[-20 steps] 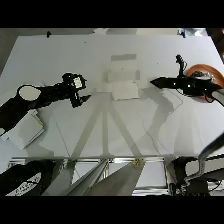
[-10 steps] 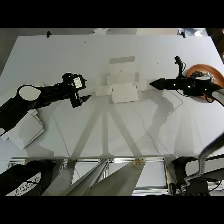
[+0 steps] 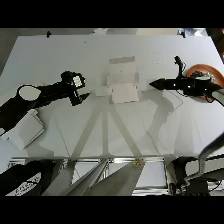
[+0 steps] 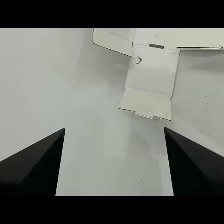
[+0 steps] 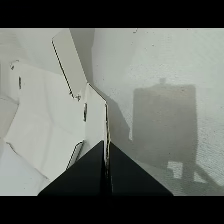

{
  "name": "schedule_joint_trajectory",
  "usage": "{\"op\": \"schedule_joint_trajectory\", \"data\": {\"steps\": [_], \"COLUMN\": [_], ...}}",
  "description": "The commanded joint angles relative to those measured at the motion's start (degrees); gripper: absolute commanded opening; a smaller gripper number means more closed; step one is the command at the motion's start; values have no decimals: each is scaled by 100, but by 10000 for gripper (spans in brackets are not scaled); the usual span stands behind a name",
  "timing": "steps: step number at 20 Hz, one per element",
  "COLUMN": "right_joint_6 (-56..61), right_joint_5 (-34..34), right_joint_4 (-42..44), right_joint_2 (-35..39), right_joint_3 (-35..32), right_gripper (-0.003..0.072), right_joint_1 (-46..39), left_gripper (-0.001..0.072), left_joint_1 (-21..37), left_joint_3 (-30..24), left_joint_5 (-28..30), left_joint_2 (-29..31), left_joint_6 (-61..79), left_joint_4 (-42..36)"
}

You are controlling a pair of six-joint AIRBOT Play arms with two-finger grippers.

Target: Fold the box and place the chain.

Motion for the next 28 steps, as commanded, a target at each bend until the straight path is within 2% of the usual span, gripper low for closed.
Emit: {"op": "schedule_joint_trajectory", "data": {"steps": [1,4,6,8,14,16,18,20,22,23,26,28], "right_joint_6": [0,0,0,0,0,0,0,2,0,0,0,0], "right_joint_5": [0,0,0,0,0,0,0,0,0,0,0,0], "right_joint_4": [0,0,0,0,0,0,0,0,0,0,0,0], "right_joint_2": [4,4,4,4,4,4,4,4,4,4,4,4], "right_joint_3": [-2,-2,-2,-2,-2,-2,-2,-2,-2,-2,-2,-2], "right_gripper": [18,18,18,18,18,18,18,18,18,18,18,18], "right_joint_1": [0,0,0,0,0,0,0,0,0,0,0,0], "left_gripper": [697,697,697,697,697,694,693,693,694,695,697,697], "left_joint_1": [-7,-11,-9,7,4,4,4,11,9,9,9,-4], "left_joint_3": [7,7,7,7,15,146,590,1392,2371,2815,4068,4793], "left_joint_5": [256,11,-116,-238,-262,-264,-291,-664,-1434,-1832,-2857,-3359], "left_joint_2": [-39,-48,-46,-35,-179,-334,-610,-1051,-1661,-1976,-3047,-3792], "left_joint_6": [-46,-525,-765,-778,-774,-780,-1510,-3062,-4435,-4826,-6048,-6400], "left_joint_4": [-918,-2855,-3775,-4024,-3978,-3550,-2787,-1244,522,1043,1714,1755]}}
